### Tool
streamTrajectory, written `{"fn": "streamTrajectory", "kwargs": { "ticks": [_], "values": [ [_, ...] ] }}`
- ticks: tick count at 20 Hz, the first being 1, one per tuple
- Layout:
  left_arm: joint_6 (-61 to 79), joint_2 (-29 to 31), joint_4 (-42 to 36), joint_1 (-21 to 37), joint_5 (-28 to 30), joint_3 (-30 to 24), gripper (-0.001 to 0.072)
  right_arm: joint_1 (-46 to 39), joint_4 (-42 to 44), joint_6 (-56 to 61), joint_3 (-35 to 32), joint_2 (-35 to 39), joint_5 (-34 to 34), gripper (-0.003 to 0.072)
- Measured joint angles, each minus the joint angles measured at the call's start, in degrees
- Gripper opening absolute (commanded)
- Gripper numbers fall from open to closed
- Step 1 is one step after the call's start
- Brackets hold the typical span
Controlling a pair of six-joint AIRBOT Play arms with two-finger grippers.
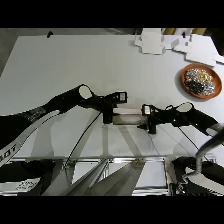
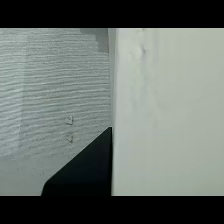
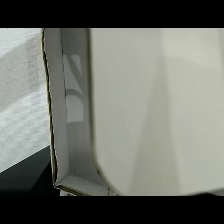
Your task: Fold the box and place the chain.
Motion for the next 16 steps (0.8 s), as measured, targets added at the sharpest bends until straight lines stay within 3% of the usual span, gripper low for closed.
{"fn": "streamTrajectory", "kwargs": {
  "ticks": [14, 15, 16],
  "values": [
    [0.0, 0.0, 0.0, 0.0, 0.1, 0.0, 0.0011, 0.0, 0.0, 0.0, 0.0, 0.0, 0.1, 0.034],
    [0.0, 0.0, 0.0, 0.0, 0.1, 0.0, 0.0038, 0.0, 0.0, 0.0, 0.0, 0.0, 0.1, 0.034],
    [-0.2, 0.0, 0.3, 0.0, 0.2, 0.0, 0.0143, 0.0, 0.0, 0.0, 0.0, 0.0, 0.3, 0.034]
  ]
}}
